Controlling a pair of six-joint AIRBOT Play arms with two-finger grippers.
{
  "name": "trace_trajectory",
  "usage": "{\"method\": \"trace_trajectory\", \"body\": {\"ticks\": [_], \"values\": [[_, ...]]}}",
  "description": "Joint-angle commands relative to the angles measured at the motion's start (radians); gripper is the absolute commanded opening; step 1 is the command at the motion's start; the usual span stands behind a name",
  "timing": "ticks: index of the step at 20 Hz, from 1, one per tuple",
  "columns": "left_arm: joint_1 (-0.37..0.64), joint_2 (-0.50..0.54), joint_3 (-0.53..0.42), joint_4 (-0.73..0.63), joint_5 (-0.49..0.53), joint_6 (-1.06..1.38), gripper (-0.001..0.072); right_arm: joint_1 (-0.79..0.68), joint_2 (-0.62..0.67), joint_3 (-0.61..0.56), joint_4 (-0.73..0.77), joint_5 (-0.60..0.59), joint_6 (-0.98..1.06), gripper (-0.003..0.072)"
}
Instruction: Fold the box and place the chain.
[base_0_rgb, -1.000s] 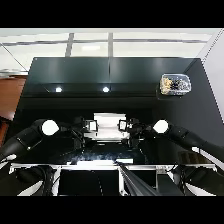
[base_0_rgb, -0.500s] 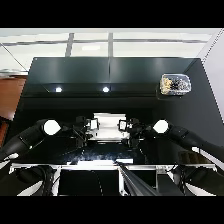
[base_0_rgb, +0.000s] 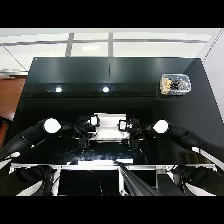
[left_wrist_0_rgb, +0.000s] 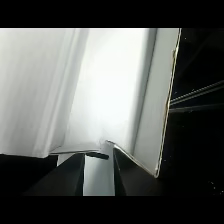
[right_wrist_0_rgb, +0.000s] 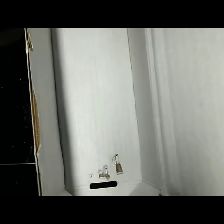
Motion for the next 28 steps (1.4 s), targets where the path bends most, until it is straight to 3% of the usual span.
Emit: {"method": "trace_trajectory", "body": {"ticks": [1,12,13,15,19,20,21,22,24,25,28], "values": [[0.0,-0.02,0.0,-0.072,0.004,0.0,0.0221,0.0,-0.001,0.0,0.0,0.0,0.0,0.047],[-0.001,-0.082,0.0,-0.144,0.043,0.06,0.0224,0.0,-0.001,0.0,0.0,0.0,0.0,0.047],[-0.001,-0.082,0.0,-0.144,0.043,0.06,0.0239,0.0,-0.001,0.0,0.0,0.0,0.0,0.047],[-0.001,-0.082,0.0,-0.146,0.043,0.06,0.037,0.0,-0.001,0.0,0.0,0.0,0.0,0.047],[-0.001,-0.082,0.0,-0.145,0.04,0.06,0.0416,0.0,-0.001,0.0,0.0,0.0,0.0,0.047],[-0.001,-0.082,0.0,-0.145,0.033,0.061,0.0378,0.0,-0.001,0.0,0.0,0.0,0.0,0.047],[-0.001,-0.082,0.0,-0.145,0.026,0.061,0.0267,0.0,-0.001,0.0,0.0,0.0,0.0,0.047],[-0.001,-0.082,0.0,-0.145,0.023,0.061,0.0292,0.0,-0.001,0.0,0.0,0.0,0.0,0.047],[-0.001,-0.082,0.0,-0.145,0.022,0.061,0.0526,0.0,-0.001,0.0,0.0,0.0,0.0,0.047],[0.0,-0.082,0.0,-0.145,0.021,0.061,0.0494,0.0,-0.001,0.0,0.0,0.0,0.0,0.047],[0.005,-0.053,0.014,-0.055,-0.018,0.043,0.0059,0.0,-0.001,0.0,0.0,0.0,0.0,0.047]]}}
